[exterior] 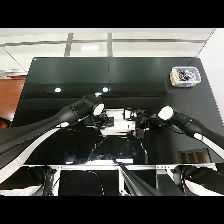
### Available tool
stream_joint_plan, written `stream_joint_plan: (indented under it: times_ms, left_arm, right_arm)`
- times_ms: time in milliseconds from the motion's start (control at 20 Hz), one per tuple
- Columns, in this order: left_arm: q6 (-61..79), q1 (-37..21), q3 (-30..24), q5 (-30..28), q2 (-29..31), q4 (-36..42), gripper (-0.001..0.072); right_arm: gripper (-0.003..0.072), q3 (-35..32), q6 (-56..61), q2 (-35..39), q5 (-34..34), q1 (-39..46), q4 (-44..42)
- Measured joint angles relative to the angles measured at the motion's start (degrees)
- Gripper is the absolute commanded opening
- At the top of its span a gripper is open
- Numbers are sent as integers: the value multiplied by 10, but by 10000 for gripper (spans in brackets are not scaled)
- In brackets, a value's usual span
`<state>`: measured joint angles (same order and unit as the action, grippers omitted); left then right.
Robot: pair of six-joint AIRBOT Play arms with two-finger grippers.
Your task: Fold the box and place the chain.
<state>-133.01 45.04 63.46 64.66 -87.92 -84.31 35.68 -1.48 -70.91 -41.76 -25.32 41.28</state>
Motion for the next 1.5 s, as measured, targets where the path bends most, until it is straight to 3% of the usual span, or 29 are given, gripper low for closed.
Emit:
stream_joint_plan:
  times_ms: [200, 400, 550, 600, 1000, 1100, 1150, 1250, 1300, 1350, 1400, 1450, 1500]
  left_arm:
    - [3, 0, 0, 3, 0, -2, 29]
    - [5, 0, 0, 3, 0, -2, 29]
    - [6, 0, 0, 3, 0, -2, 29]
    - [6, 0, 0, 3, 0, -2, 29]
    - [6, 0, 0, 5, 0, -4, 30]
    - [6, 0, 0, 5, 0, -4, 29]
    - [6, 0, 0, 5, 0, -5, 29]
    - [6, 0, 0, 5, 0, -4, 29]
    - [6, 0, 0, 3, 0, -2, 30]
    - [6, 0, 0, 3, 0, -2, 29]
    - [6, 0, 0, 3, 0, -1, 29]
    - [6, 0, 0, 4, 0, -1, 29]
    - [6, 0, 0, 3, 0, -2, 30]
  right_arm:
    - [673, 0, 55, 61, -30, 2, 102]
    - [659, 0, 65, 76, -34, 5, 128]
    - [163, 0, 31, 66, -25, 5, 100]
    - [117, 0, 21, 61, -20, 4, 89]
    - [132, 0, -7, 27, -6, 1, -22]
    - [283, 0, -7, 18, 0, -5, -49]
    - [283, 0, -8, 14, 5, -9, -62]
    - [94, 0, -3, 7, 18, -13, -81]
    - [320, 0, 2, 5, 17, -14, -89]
    - [290, 0, 4, 4, 17, -15, -94]
    - [76, 0, 10, 3, 16, -15, -97]
    - [12, 0, 20, 2, 15, -15, -98]
    - [12, 0, 37, 3, 9, -14, -96]
